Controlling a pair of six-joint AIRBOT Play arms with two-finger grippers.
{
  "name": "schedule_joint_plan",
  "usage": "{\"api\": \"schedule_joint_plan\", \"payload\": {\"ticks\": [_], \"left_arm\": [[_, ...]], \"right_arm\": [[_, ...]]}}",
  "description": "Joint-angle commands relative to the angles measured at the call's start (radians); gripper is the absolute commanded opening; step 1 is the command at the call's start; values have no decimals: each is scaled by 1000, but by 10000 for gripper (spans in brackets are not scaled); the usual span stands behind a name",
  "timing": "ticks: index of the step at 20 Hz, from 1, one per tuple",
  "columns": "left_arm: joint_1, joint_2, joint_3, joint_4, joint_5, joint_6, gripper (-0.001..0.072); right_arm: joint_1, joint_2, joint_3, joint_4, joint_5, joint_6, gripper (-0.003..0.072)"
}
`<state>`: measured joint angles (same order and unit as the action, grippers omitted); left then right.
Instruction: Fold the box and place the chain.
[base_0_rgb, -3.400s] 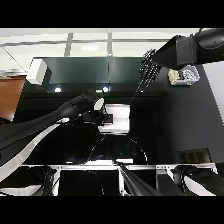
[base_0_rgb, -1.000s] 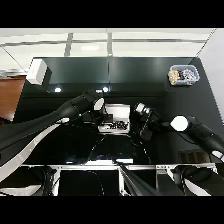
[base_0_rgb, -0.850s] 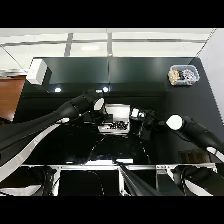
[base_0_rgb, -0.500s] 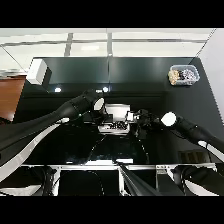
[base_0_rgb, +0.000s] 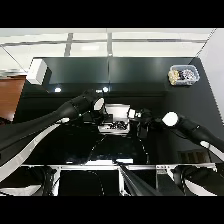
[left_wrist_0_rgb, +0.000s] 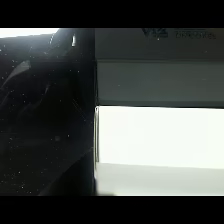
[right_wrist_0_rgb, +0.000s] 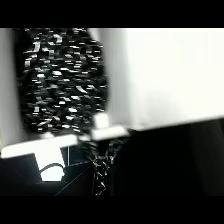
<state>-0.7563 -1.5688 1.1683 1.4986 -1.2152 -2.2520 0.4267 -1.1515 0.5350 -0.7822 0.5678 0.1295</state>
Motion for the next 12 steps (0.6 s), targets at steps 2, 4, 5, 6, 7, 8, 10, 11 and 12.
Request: {"api": "schedule_joint_plan", "payload": {"ticks": [2,4,5,6,7,8,10,11,12], "left_arm": [[0,0,0,0,-1,0,26],[0,0,0,0,-1,0,26],[0,0,0,0,-1,0,26],[0,0,0,0,-1,0,26],[0,0,0,0,-1,0,27],[0,0,0,0,-1,0,26],[0,0,0,0,0,0,27],[0,0,0,0,0,0,26],[0,0,0,0,-1,0,26]], "right_arm": [[-60,173,1,-221,86,404,12],[-91,290,3,-211,136,486,12],[-96,345,11,-195,154,534,12],[-96,397,27,-159,172,583,12],[-96,434,48,-96,184,612,12],[-96,460,71,3,187,623,12],[-95,468,90,284,170,622,13],[-89,455,88,395,168,623,13],[-79,436,88,443,169,623,12]]}}
